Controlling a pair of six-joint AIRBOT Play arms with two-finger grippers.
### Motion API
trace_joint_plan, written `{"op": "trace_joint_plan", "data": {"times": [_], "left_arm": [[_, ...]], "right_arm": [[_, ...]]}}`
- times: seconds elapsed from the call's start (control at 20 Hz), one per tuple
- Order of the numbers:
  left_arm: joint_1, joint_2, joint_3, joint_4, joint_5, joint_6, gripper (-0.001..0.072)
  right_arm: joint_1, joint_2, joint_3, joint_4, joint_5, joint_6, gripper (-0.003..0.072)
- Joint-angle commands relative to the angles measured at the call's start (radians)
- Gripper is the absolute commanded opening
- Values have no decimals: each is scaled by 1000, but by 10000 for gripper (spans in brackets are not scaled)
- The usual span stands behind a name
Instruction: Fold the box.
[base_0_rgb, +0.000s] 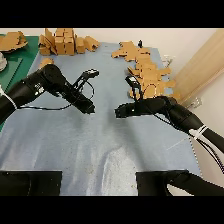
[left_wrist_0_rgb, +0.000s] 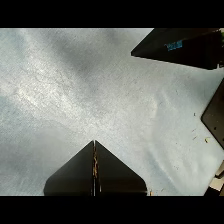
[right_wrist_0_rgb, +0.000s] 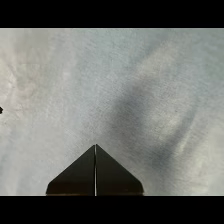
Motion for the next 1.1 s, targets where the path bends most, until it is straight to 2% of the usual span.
{"op": "trace_joint_plan", "data": {"times": [0.0, 0.1, 0.25, 0.35, 0.55, 0.65, 0.75, 0.85, 0.9, 1.0, 1.05], "left_arm": [[0, 1, 0, 0, 0, 0, 11], [0, 1, 0, 0, 0, 0, 10], [0, 1, 0, 0, 0, 0, 11], [0, 1, 0, 0, 0, 0, 11], [0, 1, 0, 0, 0, 0, 10], [0, 1, 0, 0, 0, 0, 11], [0, 1, 0, 0, 0, 0, 11], [0, 1, 0, 0, 0, 0, 11], [0, 1, 0, 0, 0, 0, 11], [0, 1, 0, 0, 0, 0, 10], [0, 1, 0, 0, 0, 0, 11]], "right_arm": [[1, -1, 1, 23, 26, 1, 5], [-1, -1, 1, 19, 30, 2, 5], [-1, -2, 1, -3, 47, 115, 5], [-1, -2, 1, -67, 76, 137, 5], [-1, -10, 1, -198, 115, 341, 5], [-15, -19, 8, -291, 146, 360, 5], [-101, -32, 61, -429, 101, 471, 6], [-267, -45, 131, -544, 51, 586, 6], [-371, -52, 166, -534, 42, 584, 28], [-581, -81, 245, -499, 11, 535, 262], [-676, -106, 288, -486, -18, 500, 328]]}}
